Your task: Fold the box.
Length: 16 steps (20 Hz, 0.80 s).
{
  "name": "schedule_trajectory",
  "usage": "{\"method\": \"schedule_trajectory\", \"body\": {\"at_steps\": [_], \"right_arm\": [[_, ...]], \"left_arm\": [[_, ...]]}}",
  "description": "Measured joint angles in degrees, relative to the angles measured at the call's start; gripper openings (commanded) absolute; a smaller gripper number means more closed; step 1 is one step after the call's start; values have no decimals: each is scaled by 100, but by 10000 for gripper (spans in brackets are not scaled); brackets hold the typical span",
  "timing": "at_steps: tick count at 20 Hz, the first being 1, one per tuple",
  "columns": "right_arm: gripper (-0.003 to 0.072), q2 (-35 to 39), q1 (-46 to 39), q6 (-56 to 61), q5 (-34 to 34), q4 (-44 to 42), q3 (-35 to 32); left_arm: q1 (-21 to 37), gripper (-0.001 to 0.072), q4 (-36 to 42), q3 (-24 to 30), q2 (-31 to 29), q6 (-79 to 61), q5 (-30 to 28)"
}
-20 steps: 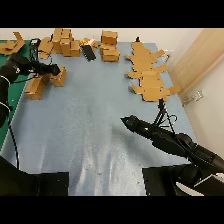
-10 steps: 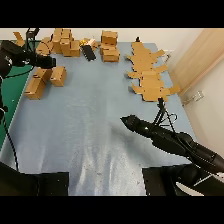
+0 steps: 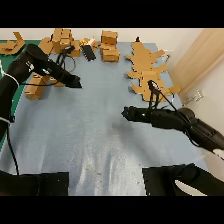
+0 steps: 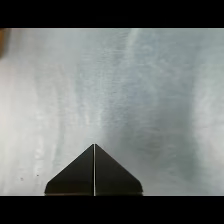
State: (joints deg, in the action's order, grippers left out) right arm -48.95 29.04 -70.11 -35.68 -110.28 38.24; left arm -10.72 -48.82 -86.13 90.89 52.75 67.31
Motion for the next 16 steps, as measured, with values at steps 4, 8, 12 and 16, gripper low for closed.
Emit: {"method": "schedule_trajectory", "body": {"at_steps": [4,8,12,16], "right_arm": [[4,-999,-243,-1040,-1086,70,1130],[5,-1711,-302,-1596,-1725,59,1727],[5,-1961,-315,-1810,-1971,-7,1912],[4,-2026,-321,-1875,-2055,-31,1961]], "left_arm": [[-592,10,-4,1163,-883,59,-321],[-1036,11,-9,2063,-1504,133,-669],[-1290,13,-7,2509,-1749,236,-852],[-1364,13,-2,2640,-1818,258,-874]]}}
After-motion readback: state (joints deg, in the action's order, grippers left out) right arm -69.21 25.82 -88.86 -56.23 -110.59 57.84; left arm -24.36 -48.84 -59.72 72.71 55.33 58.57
